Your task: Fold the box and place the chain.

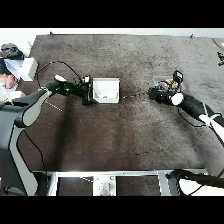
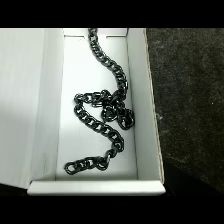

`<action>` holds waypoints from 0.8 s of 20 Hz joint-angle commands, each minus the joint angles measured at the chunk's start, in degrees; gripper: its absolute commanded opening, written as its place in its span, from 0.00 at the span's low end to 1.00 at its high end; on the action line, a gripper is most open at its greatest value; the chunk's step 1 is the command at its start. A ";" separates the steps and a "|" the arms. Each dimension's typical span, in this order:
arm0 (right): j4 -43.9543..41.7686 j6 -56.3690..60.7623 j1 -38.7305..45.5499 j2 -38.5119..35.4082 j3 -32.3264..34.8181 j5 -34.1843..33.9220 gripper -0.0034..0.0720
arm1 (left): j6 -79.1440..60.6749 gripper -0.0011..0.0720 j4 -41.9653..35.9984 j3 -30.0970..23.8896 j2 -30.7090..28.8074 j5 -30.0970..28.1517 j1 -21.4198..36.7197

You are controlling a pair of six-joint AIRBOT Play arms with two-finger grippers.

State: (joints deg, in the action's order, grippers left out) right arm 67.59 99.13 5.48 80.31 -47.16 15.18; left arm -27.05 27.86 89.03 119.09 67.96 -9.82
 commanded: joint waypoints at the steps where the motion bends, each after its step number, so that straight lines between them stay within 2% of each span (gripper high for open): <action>1: -3.82 0.57 0.46 5.11 -0.44 -7.30 0.43 | 0.00 0.55 0.00 0.02 0.02 -0.02 0.04; 8: -5.53 0.57 0.42 13.84 -10.14 -7.48 0.43 | 0.00 0.55 0.00 0.02 0.02 0.00 0.04; 9: -5.49 0.52 0.11 14.16 -10.86 -7.48 0.35 | 0.00 0.55 0.00 0.02 0.02 0.00 0.04; 11: -5.53 0.55 -0.46 13.88 -11.15 -7.37 0.10 | 0.00 0.55 0.00 0.02 0.02 -0.02 0.04; 12: -5.84 0.52 -1.25 12.76 -11.15 -6.25 0.03 | 0.00 0.55 0.00 0.02 0.02 -0.02 0.04; 16: -5.22 -3.58 -9.38 1.70 -11.15 -1.51 0.03 | 0.00 0.55 0.00 0.02 0.02 -0.02 0.04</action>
